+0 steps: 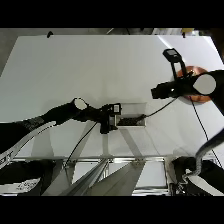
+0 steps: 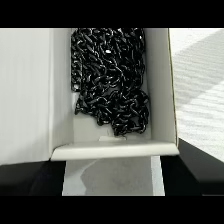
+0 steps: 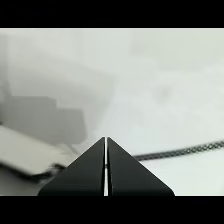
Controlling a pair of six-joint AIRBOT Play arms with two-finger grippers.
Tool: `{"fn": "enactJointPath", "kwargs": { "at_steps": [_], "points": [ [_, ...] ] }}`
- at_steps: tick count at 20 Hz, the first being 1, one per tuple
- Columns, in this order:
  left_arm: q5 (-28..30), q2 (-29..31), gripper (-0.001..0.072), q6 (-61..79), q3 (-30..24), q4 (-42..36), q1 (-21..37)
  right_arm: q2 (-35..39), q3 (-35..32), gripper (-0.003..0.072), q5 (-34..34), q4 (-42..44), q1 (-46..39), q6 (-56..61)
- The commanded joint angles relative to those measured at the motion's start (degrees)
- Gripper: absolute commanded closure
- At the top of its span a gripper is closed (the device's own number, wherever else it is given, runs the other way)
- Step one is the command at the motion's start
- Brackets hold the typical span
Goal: Fold the box and place the chain.
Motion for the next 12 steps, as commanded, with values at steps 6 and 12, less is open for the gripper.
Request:
{"fn": "enactJointPath", "kwargs": {
  "at_steps": [6,12],
  "points": [
    [0.00,0.04,0.0454,0.02,-0.02,0.02,0.00,-11.74,-3.85,0.0403,-0.44,-4.76,-10.69,0.00],
    [0.00,0.02,0.0454,0.00,-0.02,0.02,0.00,-16.11,-5.25,0.0392,-1.68,-5.01,-10.69,0.28]
  ]
}}
